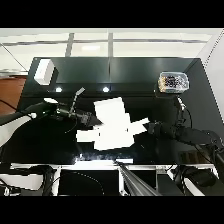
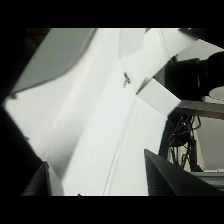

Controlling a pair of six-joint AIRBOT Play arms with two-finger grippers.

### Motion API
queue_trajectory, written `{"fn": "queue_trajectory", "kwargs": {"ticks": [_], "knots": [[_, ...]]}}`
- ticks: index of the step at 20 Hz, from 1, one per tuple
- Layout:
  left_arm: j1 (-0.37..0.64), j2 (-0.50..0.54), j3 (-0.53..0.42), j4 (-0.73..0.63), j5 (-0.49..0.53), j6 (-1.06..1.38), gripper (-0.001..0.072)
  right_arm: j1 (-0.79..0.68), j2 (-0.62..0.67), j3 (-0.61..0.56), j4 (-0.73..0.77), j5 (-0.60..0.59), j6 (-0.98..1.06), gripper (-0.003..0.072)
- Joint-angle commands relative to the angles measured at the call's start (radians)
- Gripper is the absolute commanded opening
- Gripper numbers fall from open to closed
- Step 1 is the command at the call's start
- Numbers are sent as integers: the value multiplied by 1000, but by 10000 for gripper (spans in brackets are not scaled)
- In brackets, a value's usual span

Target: Fold the box and place the chain.

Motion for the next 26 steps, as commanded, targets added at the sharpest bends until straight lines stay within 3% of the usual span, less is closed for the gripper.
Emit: {"fn": "queue_trajectory", "kwargs": {"ticks": [1, 2, 7, 8, 11, 13, 15, 17, 19, 20, 21, 22, 26], "knots": [[-9, -63, 67, 47, -146, 0, 526, 1, 0, 0, -2, 0, 0, 22], [-11, -75, 82, 80, -145, -10, 481, 1, 0, 0, -3, 0, 0, 22], [-17, -109, 129, 139, -140, -47, 454, 1, 0, 0, -4, 0, 0, 22], [-17, -116, 136, 142, -140, -47, 371, 1, 0, 0, -4, 0, 0, 22], [-24, -129, 152, 167, -135, -47, 327, 1, 0, 0, -4, 0, 0, 22], [-28, -129, 161, 204, -124, -47, 181, 1, 0, 0, -4, 0, 0, 22], [-27, -129, 163, 210, -112, -50, 134, 1, 0, 0, -4, 0, 0, 22], [-27, -129, 163, 209, -105, -50, 29, 1, 0, 0, -6, 0, 0, 22], [-27, -129, 163, 209, -104, -50, 28, 1, 0, 0, -11, -8, 0, 24], [-27, -129, 163, 209, -104, -50, 27, 1, 0, 0, -11, -12, 0, 136], [-27, -129, 163, 209, -106, -50, 27, 0, 0, 0, -16, -13, 1, 440], [-27, -129, 163, 209, -107, -50, 26, -5, 1, 7, -43, -16, 0, 651], [-28, -111, 167, 209, -108, -50, 24, -98, 1, 117, -317, -56, 4, 675]]}}
